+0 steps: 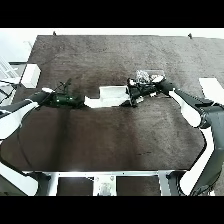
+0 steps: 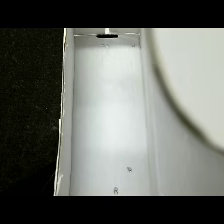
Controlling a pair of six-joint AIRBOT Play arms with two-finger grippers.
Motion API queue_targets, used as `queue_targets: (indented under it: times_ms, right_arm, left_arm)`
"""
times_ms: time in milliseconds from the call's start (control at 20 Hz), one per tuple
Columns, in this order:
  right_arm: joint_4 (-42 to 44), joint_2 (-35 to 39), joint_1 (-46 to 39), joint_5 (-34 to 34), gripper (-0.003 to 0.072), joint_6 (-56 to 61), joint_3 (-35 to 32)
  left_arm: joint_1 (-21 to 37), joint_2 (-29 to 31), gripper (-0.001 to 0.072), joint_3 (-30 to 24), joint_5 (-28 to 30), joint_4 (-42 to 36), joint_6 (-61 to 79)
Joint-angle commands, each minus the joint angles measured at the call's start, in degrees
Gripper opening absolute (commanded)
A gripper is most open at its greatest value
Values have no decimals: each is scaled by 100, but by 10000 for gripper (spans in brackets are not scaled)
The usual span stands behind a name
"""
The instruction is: Fold the box and place the chain.
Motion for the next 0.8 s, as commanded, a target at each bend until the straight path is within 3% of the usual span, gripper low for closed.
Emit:
queue_targets:
  times_ms: [0, 100, 700, 750]
  right_arm:
    - [2, -2, 4, 2, 438, 0, 0]
    - [0, -2, 4, 2, 438, 0, 0]
    - [0, -2, 4, 2, 438, 0, 0]
    - [0, -2, 4, 2, 438, 0, 0]
  left_arm:
    - [-262, -179, 24, 402, 35, 105, -227]
    - [-262, -168, 253, 540, -197, 114, -232]
    - [-262, 74, 254, 730, -601, 98, -70]
    - [-262, 101, 360, 732, -638, 94, -33]
